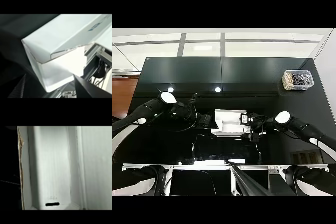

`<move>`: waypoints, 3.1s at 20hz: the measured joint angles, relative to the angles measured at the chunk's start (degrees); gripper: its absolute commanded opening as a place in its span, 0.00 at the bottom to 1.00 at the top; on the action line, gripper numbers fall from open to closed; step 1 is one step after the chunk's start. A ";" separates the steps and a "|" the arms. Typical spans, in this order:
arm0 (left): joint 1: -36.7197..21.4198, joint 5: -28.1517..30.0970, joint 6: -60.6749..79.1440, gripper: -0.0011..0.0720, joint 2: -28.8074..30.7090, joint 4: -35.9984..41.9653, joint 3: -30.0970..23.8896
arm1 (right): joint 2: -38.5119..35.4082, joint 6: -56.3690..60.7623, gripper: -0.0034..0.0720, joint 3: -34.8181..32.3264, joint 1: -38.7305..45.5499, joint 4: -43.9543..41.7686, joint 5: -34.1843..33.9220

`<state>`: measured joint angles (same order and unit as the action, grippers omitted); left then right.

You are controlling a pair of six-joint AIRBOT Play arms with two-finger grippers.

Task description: Fold the box and place the chain.

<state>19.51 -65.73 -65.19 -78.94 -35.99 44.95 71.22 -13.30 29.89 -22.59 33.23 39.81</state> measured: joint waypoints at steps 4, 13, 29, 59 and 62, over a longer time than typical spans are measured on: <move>0.85 -0.94 -0.02 0.80 0.00 -0.76 1.84 | 0.00 0.00 0.68 0.00 0.02 0.00 0.00; 2.56 -0.28 -4.28 0.69 0.00 -3.69 3.87 | 0.00 0.00 0.68 0.00 0.00 0.00 0.00; 13.55 6.27 -28.48 0.68 0.00 -23.41 9.38 | 0.00 0.00 0.68 0.00 0.02 0.02 0.00; 27.12 6.47 -61.90 0.68 -0.55 -45.40 13.66 | 0.00 0.00 0.68 0.00 0.02 0.00 0.00; 27.36 5.64 -63.21 0.68 -1.31 -47.28 13.75 | 0.00 0.00 0.68 0.00 0.02 0.00 0.00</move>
<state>46.87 -60.10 -128.40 -80.25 -83.26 58.70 71.22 -13.30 29.89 -22.57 33.23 39.81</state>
